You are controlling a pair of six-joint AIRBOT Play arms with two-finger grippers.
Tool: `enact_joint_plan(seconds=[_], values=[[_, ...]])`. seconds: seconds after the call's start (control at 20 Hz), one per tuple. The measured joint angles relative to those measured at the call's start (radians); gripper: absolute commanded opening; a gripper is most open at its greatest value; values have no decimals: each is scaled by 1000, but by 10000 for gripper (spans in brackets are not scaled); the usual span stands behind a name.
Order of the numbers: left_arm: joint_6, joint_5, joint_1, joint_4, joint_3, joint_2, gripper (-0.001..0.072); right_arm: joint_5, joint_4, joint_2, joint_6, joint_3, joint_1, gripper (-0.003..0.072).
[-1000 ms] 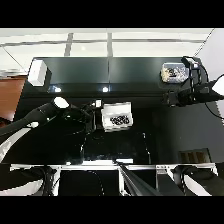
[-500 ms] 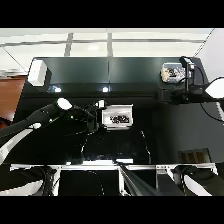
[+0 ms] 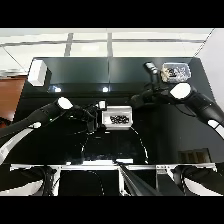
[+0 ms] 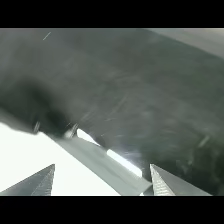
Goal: Fold the box and place the chain.
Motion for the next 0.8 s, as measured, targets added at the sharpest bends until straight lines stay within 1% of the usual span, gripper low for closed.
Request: enact_joint_plan(seconds=[0.15,0.3,0.45,0.7,0.75,0.8], values=[[0,1,0,3,0,0,491,92,20,-12,-284,13,21,658],[0,1,0,3,1,0,491,167,27,-16,-496,17,31,657],[0,2,0,3,0,0,492,200,28,-19,-626,10,40,657],[0,2,0,3,1,0,491,215,26,-44,-726,-2,60,657],[0,2,0,3,1,0,492,213,27,-51,-736,-3,62,604],[0,2,0,3,0,0,491,211,26,-57,-745,-4,63,494]])
